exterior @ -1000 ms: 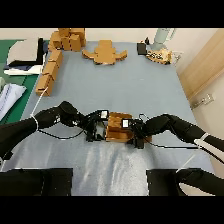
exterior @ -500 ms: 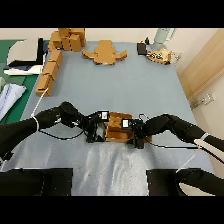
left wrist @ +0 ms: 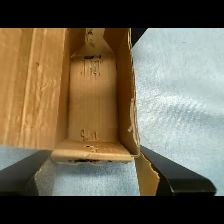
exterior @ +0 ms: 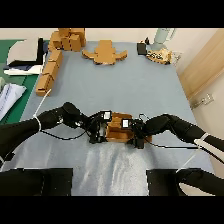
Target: Fold the box.
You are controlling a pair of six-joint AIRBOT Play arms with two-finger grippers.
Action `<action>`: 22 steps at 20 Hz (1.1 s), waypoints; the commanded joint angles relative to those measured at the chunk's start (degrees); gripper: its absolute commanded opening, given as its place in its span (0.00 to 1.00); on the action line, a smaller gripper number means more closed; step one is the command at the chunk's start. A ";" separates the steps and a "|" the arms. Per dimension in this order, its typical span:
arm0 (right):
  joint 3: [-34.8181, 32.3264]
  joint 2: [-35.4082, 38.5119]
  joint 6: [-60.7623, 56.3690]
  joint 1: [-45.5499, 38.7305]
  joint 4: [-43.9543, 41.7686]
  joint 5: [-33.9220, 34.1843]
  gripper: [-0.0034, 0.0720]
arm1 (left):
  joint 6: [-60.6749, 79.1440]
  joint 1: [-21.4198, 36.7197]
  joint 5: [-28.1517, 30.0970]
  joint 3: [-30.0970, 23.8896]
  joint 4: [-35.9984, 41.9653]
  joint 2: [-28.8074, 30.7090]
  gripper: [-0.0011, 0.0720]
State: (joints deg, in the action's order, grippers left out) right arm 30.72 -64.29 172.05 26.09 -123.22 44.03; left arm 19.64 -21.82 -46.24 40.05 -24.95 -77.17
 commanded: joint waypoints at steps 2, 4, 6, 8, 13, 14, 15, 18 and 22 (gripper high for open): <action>0.00 -0.02 0.00 0.02 0.02 -0.02 0.71 | 0.31 -0.35 1.22 0.24 0.72 -0.39 0.96; 0.00 -0.02 0.00 0.04 0.00 0.00 0.71 | 0.33 -0.33 1.20 0.24 0.50 -0.55 0.96; 0.00 -0.02 0.00 0.02 0.02 0.00 0.71 | 0.85 -0.37 0.79 0.24 0.50 -1.20 0.96; 0.00 -0.02 0.00 0.02 0.00 0.00 0.71 | 2.21 -0.79 0.59 0.24 0.48 -1.66 0.96; 0.00 -0.02 -0.02 0.02 0.02 0.00 0.71 | 4.35 -1.42 0.74 0.26 0.57 -1.68 0.96; 0.00 -0.02 -0.02 0.02 0.00 0.00 0.71 | 5.11 -1.42 0.74 0.26 0.57 -1.70 0.96; 0.00 -0.02 0.00 0.04 0.00 0.00 0.71 | 5.14 -1.42 0.79 0.26 0.61 -1.73 0.96; 0.00 -0.02 -0.02 0.02 0.00 0.00 0.71 | 5.11 -1.42 0.85 0.24 0.57 -1.73 0.76; 0.00 -0.02 0.00 0.02 0.00 0.00 0.71 | 4.79 -1.42 1.99 0.24 0.55 -1.73 0.72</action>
